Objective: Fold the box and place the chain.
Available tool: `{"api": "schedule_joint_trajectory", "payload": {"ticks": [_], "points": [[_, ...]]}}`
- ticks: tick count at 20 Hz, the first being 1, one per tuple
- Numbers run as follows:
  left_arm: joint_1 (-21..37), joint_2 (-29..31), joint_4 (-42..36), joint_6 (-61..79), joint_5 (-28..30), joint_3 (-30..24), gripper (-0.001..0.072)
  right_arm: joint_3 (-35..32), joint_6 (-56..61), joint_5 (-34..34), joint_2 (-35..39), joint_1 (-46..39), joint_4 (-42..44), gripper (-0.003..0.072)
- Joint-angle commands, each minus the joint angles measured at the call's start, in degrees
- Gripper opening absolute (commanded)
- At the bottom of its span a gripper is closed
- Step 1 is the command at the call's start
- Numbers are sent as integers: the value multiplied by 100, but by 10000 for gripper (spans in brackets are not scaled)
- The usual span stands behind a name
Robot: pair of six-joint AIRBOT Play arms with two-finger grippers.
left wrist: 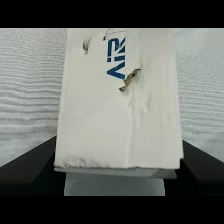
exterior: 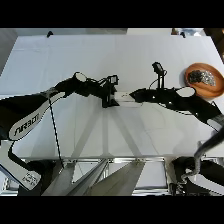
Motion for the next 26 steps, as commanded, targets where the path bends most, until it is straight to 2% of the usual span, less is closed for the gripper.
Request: {"api": "schedule_joint_trajectory", "payload": {"ticks": [1,6,12,15,20,26], "points": [[2,2,2,0,4,2,157,0,568,234,-339,0,87,5],[2,2,2,0,4,2,157,-2,713,229,-380,0,-686,5],[2,2,2,0,4,2,157,-2,831,227,-398,0,-1202,5],[2,2,2,0,4,2,157,0,826,229,-393,0,-1108,5],[2,2,2,0,4,2,157,212,741,236,-66,2,-256,7],[2,2,2,0,2,2,157,903,846,79,-289,452,-363,8]]}}
